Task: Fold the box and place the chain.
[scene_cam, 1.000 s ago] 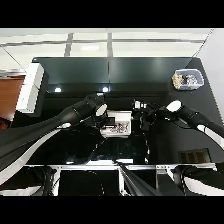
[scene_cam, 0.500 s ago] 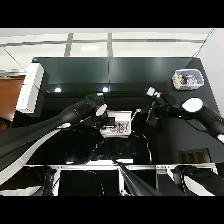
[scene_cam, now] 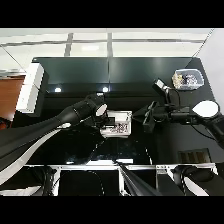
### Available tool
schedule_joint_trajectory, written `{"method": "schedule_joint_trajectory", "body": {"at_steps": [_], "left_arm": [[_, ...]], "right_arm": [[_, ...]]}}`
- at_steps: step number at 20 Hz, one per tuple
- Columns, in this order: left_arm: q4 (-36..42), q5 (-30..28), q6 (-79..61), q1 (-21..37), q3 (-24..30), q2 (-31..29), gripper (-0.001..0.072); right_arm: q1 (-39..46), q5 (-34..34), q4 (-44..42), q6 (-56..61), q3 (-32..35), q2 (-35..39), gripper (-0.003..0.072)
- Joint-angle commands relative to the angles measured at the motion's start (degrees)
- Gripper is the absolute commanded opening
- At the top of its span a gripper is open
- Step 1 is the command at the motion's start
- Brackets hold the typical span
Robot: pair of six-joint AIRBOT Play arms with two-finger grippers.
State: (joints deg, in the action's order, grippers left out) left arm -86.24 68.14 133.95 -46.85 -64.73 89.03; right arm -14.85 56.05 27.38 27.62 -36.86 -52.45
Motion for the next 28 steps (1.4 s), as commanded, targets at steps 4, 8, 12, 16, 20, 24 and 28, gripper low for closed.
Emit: {"method": "schedule_joint_trajectory", "body": {"at_steps": [4,8,12,16,20,24,28], "left_arm": [[-0.3,0.0,0.0,0.1,0.0,0.0,0.0028],[0.0,0.3,0.0,0.5,0.0,0.0,0.0029],[0.0,1.2,0.0,0.2,-0.6,0.0,0.003],[-0.6,2.1,0.1,0.2,-3.7,-2.0,0.0532],[-7.1,5.6,-4.0,0.2,-3.0,-11.1,0.0548],[-13.1,6.0,-9.0,5.8,7.5,-24.9,0.0548],[10.6,-13.5,-34.1,25.1,28.0,-39.7,0.0543]], "right_arm": [[1.4,0.3,5.3,5.2,0.0,-1.2,0.0384],[8.3,4.6,9.3,5.4,0.0,-1.2,0.0384],[9.5,9.2,9.7,5.4,0.0,-1.2,0.0384],[9.5,10.8,9.5,6.1,0.0,-1.2,0.0384],[9.5,10.8,9.7,6.1,0.0,-1.2,0.0384],[9.5,10.5,9.7,6.7,0.0,-1.2,0.0384],[9.5,9.6,9.7,9.2,0.0,-1.2,0.0384]]}}
